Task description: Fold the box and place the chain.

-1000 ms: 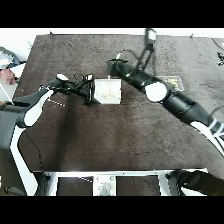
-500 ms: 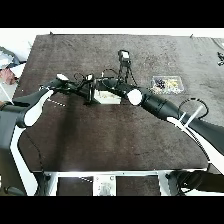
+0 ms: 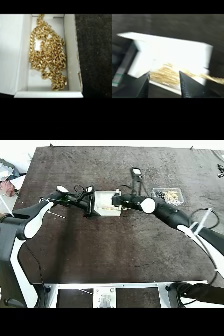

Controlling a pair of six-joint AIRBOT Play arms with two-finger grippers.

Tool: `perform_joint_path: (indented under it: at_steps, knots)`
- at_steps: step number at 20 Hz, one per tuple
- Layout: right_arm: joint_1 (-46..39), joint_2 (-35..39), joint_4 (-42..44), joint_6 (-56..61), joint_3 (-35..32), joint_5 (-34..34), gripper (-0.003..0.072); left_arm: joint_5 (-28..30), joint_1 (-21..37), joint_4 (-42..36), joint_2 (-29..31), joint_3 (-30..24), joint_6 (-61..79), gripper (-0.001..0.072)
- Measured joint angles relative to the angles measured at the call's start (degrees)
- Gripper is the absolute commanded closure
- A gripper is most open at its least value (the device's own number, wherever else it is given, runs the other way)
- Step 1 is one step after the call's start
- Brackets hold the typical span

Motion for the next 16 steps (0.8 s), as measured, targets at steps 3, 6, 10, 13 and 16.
perform_joint_path:
  at_steps: [3,6,10,13,16]
  knots:
    - [-6.95,4.17,-0.85,2.75,-8.31,-2.51,0.0266,0.02,0.0,0.0,0.0,0.0,0.0,0.0245]
    - [-14.14,5.51,-1.11,5.38,-13.7,-4.39,0.0266,0.02,0.0,-0.02,-0.02,0.0,0.0,0.0245]
    - [-19.8,3.26,-0.48,6.75,-15.85,-6.51,0.0267,0.02,0.0,-0.02,0.0,0.0,0.0,0.0245]
    - [-21.24,-1.16,0.81,7.15,-14.05,-7.65,0.0267,0.02,0.0,-0.02,0.0,0.0,0.0,0.0245]
    - [-21.88,-6.27,1.57,7.32,-9.84,-8.48,0.031,0.02,0.0,-0.02,-0.02,0.0,0.0,0.0245]
